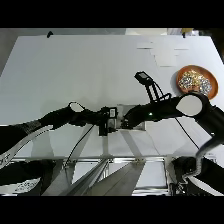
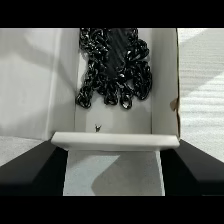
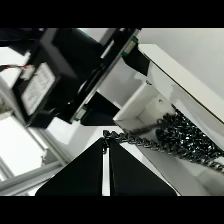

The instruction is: Fold the box and place the chain.

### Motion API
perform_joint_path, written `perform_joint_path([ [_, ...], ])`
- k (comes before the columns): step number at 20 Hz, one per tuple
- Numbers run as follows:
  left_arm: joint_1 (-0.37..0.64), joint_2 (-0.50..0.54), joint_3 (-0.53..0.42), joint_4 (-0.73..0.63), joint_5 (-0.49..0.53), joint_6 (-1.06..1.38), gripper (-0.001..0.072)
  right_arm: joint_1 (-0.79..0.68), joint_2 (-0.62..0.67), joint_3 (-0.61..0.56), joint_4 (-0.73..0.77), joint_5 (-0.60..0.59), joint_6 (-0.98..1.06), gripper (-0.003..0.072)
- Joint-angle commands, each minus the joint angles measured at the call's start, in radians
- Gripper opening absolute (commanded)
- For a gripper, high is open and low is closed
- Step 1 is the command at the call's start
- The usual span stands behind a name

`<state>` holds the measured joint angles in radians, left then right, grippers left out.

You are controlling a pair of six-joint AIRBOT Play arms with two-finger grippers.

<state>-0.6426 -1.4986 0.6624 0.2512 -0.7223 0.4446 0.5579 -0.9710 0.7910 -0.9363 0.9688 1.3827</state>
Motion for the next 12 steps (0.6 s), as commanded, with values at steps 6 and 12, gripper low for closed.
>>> perform_joint_path([
  [6,0.0,0.001,0.0,0.0,0.0,0.0,0.0206,-0.036,0.008,0.043,-0.013,0.009,0.0,0.0204],
  [12,0.0,0.001,0.0,0.0,0.0,0.0,0.0206,-0.325,0.001,0.144,-0.263,0.041,0.042,0.0079],
])
